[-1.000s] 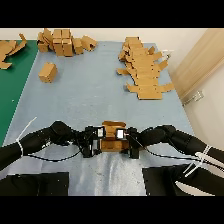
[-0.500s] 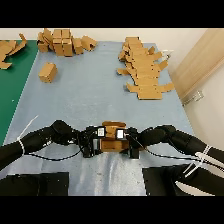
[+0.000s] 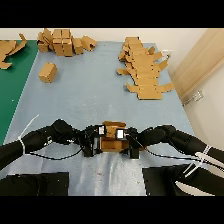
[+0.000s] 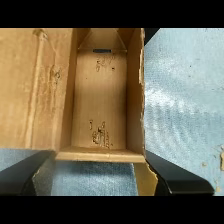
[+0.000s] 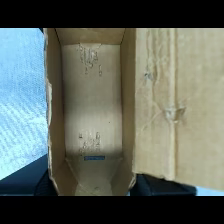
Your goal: Fold the box.
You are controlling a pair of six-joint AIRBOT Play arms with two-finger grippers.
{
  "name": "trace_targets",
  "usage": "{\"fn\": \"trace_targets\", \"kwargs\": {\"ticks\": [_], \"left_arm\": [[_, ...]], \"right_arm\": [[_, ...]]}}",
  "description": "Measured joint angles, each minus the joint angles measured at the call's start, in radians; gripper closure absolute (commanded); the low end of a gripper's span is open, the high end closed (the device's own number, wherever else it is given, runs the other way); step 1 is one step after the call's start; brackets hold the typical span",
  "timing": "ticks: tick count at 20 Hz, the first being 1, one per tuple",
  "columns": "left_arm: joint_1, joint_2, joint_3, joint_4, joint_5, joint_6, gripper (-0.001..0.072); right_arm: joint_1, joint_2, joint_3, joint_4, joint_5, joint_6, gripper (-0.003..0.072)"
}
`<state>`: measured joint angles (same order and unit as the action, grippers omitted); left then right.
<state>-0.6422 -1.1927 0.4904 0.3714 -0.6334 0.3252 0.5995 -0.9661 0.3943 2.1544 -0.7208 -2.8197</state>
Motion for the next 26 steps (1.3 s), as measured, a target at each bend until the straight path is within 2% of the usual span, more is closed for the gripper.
{"fn": "trace_targets", "kwargs": {"ticks": [7,8,9,26], "left_arm": [[-0.002,-0.005,0.006,0.003,-0.004,-0.005,0.0012],[-0.007,-0.006,0.008,0.008,-0.005,-0.008,0.0159],[-0.011,-0.008,0.009,0.016,-0.007,-0.012,0.0239],[-0.031,-0.016,0.016,0.069,0.005,-0.038,0.0236]], "right_arm": [[0.000,0.000,0.000,0.000,0.000,0.000,0.0171],[0.000,0.000,0.000,0.000,0.000,0.000,0.0171],[0.000,0.000,0.000,0.000,0.000,0.000,0.0171],[0.000,0.000,0.000,-0.001,0.000,0.000,0.0171]]}}
